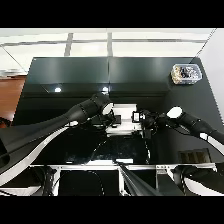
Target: Fold the box and place the chain.
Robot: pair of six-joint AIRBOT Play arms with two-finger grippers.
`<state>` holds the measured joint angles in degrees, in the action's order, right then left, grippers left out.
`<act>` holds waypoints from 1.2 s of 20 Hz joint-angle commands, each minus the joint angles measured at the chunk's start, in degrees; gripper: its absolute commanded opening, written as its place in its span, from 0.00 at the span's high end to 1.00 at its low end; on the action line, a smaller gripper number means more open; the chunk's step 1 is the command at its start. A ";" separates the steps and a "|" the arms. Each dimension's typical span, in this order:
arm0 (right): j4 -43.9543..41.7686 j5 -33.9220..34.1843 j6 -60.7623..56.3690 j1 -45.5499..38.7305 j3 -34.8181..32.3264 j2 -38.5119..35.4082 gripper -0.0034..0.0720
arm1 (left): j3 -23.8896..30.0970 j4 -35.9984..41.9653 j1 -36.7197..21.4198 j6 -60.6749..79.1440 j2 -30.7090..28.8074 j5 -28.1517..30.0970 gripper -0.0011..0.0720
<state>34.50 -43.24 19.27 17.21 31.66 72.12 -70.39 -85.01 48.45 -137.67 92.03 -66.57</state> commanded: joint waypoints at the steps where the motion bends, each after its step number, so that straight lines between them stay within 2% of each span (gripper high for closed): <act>1: -0.02 -0.02 0.02 0.00 0.00 0.00 0.63 | -0.07 -0.17 -0.33 -0.98 -0.02 0.28 0.34; 2: -0.02 -0.02 0.00 0.00 0.00 0.00 0.63 | -0.07 -0.20 -0.35 -0.98 -0.02 0.28 0.37; 3: 0.00 -0.02 0.00 0.00 0.00 0.00 0.63 | -0.07 -0.17 -0.33 -0.96 -0.02 0.31 0.55; 4: -0.02 -0.02 0.02 0.00 0.00 0.00 0.63 | -0.07 -0.17 -0.33 -0.90 -0.02 0.31 0.80; 5: 0.00 -0.02 0.02 0.00 0.00 0.00 0.63 | -0.07 -0.17 -0.28 -0.46 -0.02 0.31 0.95; 8: 0.00 -0.04 -0.15 0.00 0.00 0.00 0.63 | -0.07 -0.22 -0.22 -0.35 -0.02 0.35 0.95; 9: -0.02 0.00 -1.05 0.00 0.00 -0.02 0.57 | -0.07 -0.33 -0.24 -0.35 -0.02 0.35 0.95; 10: -0.07 0.02 -1.95 0.00 0.02 -0.04 0.27 | -0.07 -0.57 -0.24 -0.33 -0.02 0.33 0.95; 11: -0.09 -0.02 -2.05 0.00 0.02 -0.20 0.03 | -0.07 -1.18 -0.24 -0.31 -0.02 0.31 0.95; 15: 0.15 -2.82 -3.63 -0.04 0.02 -3.50 0.02 | -0.07 -1.55 -0.11 -0.28 -0.07 0.44 0.95; 19: 8.74 -3.76 -6.25 -0.07 0.02 -6.51 0.02 | -0.04 -1.62 -0.11 1.18 -0.07 0.46 0.95; 22: 9.07 -4.33 -6.21 0.04 0.02 -6.60 0.02 | -0.04 -1.57 -0.11 1.18 -0.04 0.50 0.95; 23: 9.09 -4.31 -6.21 0.04 0.02 -6.60 0.04 | -0.04 -1.55 -0.11 1.18 -0.04 0.50 0.95; 24: 9.09 -4.31 -6.19 0.04 0.02 -6.60 0.14 | -0.04 -1.55 -0.11 1.18 -0.04 0.50 0.95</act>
<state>42.30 -47.05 13.50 17.21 31.66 65.91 -70.39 -86.50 48.34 -136.66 91.98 -66.17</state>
